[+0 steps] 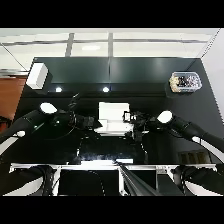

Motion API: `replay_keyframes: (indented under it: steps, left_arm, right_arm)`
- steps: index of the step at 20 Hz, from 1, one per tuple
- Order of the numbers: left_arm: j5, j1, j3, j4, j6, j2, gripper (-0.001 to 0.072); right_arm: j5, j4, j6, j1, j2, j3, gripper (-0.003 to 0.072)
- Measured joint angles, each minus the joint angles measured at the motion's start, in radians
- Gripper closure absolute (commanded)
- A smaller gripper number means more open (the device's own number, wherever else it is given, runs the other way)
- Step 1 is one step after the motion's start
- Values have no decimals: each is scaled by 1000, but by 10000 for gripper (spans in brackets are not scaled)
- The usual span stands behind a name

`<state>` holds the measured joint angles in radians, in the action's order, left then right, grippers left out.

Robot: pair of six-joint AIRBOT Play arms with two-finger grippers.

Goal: Fold the box and place the chain.

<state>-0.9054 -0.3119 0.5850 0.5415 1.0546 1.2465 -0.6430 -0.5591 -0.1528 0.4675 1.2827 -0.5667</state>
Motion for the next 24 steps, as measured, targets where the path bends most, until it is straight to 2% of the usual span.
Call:
replay_keyframes:
  steps: [6,13,17,22,24]
  left_arm:
    - [45,-50,37,88,93,0,53]
    - [60,-145,142,331,329,3,55]
    - [60,-206,184,468,473,12,81]
    - [19,-265,237,550,565,48,84]
    - [0,-285,264,594,625,64,129]
  right_arm:
    - [0,0,0,0,0,0,483]
    - [0,0,0,0,0,0,484]
    - [0,0,0,0,0,0,483]
    - [0,0,0,0,0,0,483]
    - [0,0,0,0,0,0,483]
